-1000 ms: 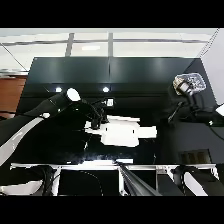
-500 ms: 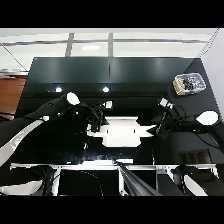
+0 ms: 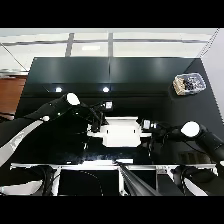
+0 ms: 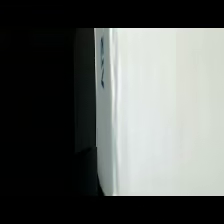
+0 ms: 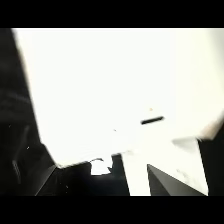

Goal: Fold the box and place the chain.

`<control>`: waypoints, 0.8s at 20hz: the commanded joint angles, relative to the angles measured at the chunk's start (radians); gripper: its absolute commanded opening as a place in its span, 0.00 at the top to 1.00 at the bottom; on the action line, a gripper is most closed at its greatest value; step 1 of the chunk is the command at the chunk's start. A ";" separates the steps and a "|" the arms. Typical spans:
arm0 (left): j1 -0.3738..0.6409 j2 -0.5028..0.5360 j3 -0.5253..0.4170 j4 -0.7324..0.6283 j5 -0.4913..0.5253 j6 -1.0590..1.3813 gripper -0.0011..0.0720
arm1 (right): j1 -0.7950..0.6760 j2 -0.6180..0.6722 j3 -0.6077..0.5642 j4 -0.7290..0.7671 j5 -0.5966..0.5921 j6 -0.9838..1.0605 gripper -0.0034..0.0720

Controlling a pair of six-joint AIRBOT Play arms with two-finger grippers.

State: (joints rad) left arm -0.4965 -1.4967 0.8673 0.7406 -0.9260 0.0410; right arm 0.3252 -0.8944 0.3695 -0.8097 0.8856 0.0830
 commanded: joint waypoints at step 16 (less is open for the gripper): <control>0.000 -0.001 -0.001 0.002 -0.002 0.000 0.95 | 0.106 -0.002 0.072 0.097 -0.164 -0.028 0.11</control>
State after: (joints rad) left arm -0.4965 -1.4971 0.8665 0.7441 -0.9302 0.0406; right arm 0.4564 -0.8963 0.4103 -0.7147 0.7303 0.0452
